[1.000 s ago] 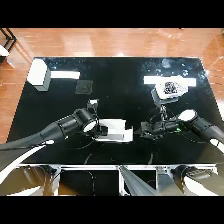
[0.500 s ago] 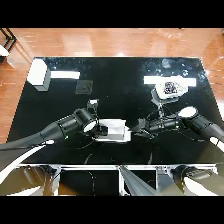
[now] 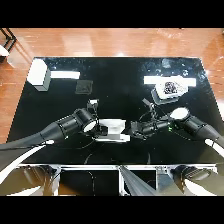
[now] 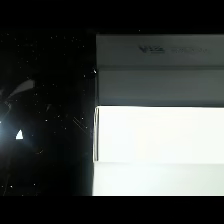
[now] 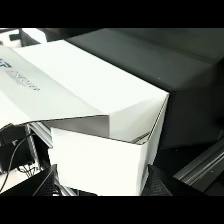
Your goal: Fold the box and place the chain.
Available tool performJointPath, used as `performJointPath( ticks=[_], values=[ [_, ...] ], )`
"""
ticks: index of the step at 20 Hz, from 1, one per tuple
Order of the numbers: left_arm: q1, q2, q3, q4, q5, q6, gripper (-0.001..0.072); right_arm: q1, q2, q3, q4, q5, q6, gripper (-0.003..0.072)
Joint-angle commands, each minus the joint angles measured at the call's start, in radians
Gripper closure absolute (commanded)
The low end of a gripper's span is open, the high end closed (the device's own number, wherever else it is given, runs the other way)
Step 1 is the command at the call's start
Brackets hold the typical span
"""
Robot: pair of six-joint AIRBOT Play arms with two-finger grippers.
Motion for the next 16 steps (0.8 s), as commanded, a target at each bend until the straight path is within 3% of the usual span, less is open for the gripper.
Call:
performJointPath(
  ticks=[1, 2, 7, 9, 11, 16],
  values=[
    [-0.001, 0.000, 0.000, 0.000, -0.001, 0.000, 0.0692, 0.026, 0.000, 0.002, 0.003, -0.010, 0.008, 0.0051],
    [-0.001, 0.000, 0.000, 0.000, -0.001, 0.000, 0.0692, 0.026, 0.000, 0.002, 0.003, -0.011, 0.008, 0.0094],
    [-0.001, 0.000, 0.000, 0.000, -0.001, 0.000, 0.0691, 0.028, 0.000, 0.002, 0.024, -0.012, 0.012, 0.0096],
    [-0.001, 0.000, 0.000, 0.000, 0.000, 0.000, 0.0691, 0.042, 0.000, 0.006, 0.020, -0.021, 0.023, 0.0163],
    [-0.001, 0.000, 0.000, 0.000, 0.000, 0.000, 0.0691, 0.067, 0.000, 0.024, -0.001, -0.040, 0.051, 0.0163],
    [-0.001, 0.000, 0.000, 0.000, 0.000, 0.000, 0.0691, 0.155, 0.000, 0.110, -0.227, -0.104, 0.280, 0.0164]
  ],
)
